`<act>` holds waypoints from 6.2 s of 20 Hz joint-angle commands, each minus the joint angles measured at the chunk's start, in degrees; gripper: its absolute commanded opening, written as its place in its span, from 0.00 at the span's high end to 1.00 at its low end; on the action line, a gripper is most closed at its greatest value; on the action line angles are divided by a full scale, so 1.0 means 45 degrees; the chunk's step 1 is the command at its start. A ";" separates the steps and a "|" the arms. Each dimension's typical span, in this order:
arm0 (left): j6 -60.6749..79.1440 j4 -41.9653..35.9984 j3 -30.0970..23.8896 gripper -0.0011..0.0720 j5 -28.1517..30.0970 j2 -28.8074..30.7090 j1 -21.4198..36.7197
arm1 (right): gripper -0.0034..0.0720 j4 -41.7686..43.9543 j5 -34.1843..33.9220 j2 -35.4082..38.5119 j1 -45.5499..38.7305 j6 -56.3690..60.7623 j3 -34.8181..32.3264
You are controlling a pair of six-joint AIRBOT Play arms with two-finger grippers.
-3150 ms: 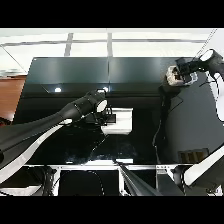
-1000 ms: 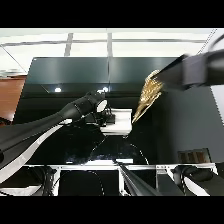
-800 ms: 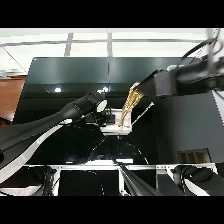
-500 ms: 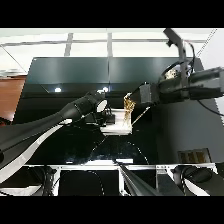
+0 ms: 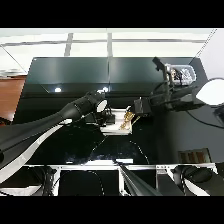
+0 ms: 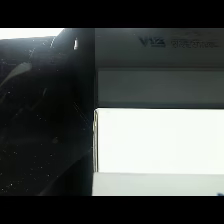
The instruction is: Fold the box and place the chain.
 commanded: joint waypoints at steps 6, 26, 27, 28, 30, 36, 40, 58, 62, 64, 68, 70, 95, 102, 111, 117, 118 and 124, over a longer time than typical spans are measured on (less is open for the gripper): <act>0.0000 0.0000 0.0000 0.95 0.0000 -0.0005 0.0010 | 0.69 0.0418 -0.2429 -0.0301 0.0005 0.0155 -0.2089; 0.0000 0.0000 0.0000 0.95 -0.0053 -0.0005 0.0010 | 0.03 0.1326 -0.4265 -0.2662 -0.1768 -2.2250 -0.5362; 0.0005 0.0000 0.0000 0.95 -0.0053 -0.0005 0.0015 | 0.03 0.1321 -0.4415 -0.2982 -0.1768 -2.2435 -0.5260; 0.0000 0.0000 0.0000 0.95 -0.0053 -0.0005 0.0010 | 0.03 0.1316 -0.4556 -0.3235 -0.1768 -2.2654 -0.5129; 0.0000 0.0000 0.0000 0.95 -0.0053 -0.0005 0.0010 | 0.10 0.1404 -0.4634 -0.3599 -0.1768 -2.2969 -0.4765; 0.0000 0.0000 0.0000 0.95 -0.0049 -0.0005 0.0010 | 0.17 0.1889 -0.4639 -0.4328 -0.1768 -2.2955 -0.4410; 0.0005 0.0000 0.0000 0.95 -0.0049 -0.0005 0.0010 | 0.51 0.1875 -0.4580 -0.4541 -0.1768 -2.2416 -0.4415; 0.0000 0.0000 0.0000 0.95 -0.0049 -0.0005 0.0010 | 0.93 0.2249 -0.2229 0.2545 -0.1588 -0.8140 -0.2657; 0.0000 0.0000 0.0000 0.95 -0.0049 -0.0005 0.0010 | 0.93 0.3288 -0.3419 0.1331 -0.0233 -0.8082 -0.2739; 0.0000 0.0000 0.0000 0.95 -0.0044 -0.0005 0.0010 | 0.93 0.3487 -0.3793 0.0879 0.0073 -0.8068 -0.2735; 0.0000 0.0000 0.0000 0.95 -0.0049 -0.0005 0.0010 | 0.93 0.3798 -0.3847 0.0738 0.0083 -0.8077 -0.2676; 0.0000 0.0000 0.0000 0.95 -0.0049 -0.0005 0.0010 | 0.93 0.3779 -0.3871 0.0738 0.0083 -0.8087 -0.2472; 0.0000 -0.0010 0.0000 0.95 -0.0053 -0.0005 0.0010 | 0.59 -0.0617 -0.4303 0.0753 -0.0476 -0.5654 -0.3585; 0.0359 -0.0665 0.0505 0.37 -0.0151 0.0121 -0.0039 | 0.59 -0.0797 -0.3143 0.0748 -0.1370 -0.5659 -0.3589; 0.1870 0.2370 -0.1001 0.12 -0.1938 0.4867 0.0398 | 0.59 -0.1355 -0.2846 0.0748 -0.1370 -0.5654 -0.3589; 0.8213 -0.6096 -0.7538 0.12 0.2293 0.8388 0.6028 | 0.59 -0.1336 -0.2851 0.0748 -0.1370 -0.5581 -0.3594; 1.1715 -0.8820 -0.8238 0.12 0.2730 0.8325 0.6853 | 0.59 -0.1321 -0.2856 0.0748 -0.1370 -0.5547 -0.3594; 2.7617 -1.2279 -0.9262 0.00 0.2492 0.7125 0.7213 | 0.59 -0.1311 -0.2856 0.0748 -0.1365 -0.5542 -0.3594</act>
